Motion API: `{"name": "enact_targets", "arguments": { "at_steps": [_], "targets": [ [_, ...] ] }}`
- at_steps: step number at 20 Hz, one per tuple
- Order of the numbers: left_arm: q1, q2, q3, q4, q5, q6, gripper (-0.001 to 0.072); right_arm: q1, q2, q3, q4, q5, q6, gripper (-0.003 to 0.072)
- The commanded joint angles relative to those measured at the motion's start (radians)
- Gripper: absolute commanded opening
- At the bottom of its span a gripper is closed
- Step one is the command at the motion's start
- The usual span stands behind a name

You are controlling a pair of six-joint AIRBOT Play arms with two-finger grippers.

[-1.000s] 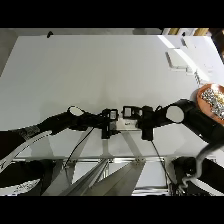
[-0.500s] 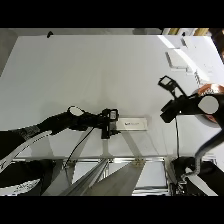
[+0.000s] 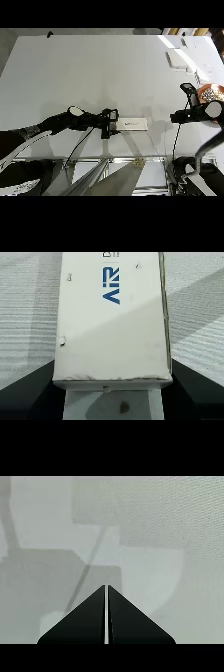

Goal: Fold the box and place the chain.

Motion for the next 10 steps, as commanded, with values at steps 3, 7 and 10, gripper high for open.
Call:
{"name": "enact_targets", "arguments": {
  "at_steps": [3,7,10],
  "targets": [
    [0.002,0.007,0.000,0.001,0.000,0.000,0.0207,-0.011,0.001,-0.014,0.016,-0.036,0.017,0.0021],
    [0.016,0.103,0.000,0.011,0.002,-0.018,0.0210,-0.011,0.002,-0.014,0.016,-0.037,0.016,0.0021],
    [0.067,0.232,0.000,0.115,0.056,-0.209,0.0209,-0.011,0.002,-0.014,0.016,-0.037,0.016,0.0021]
  ]
}}
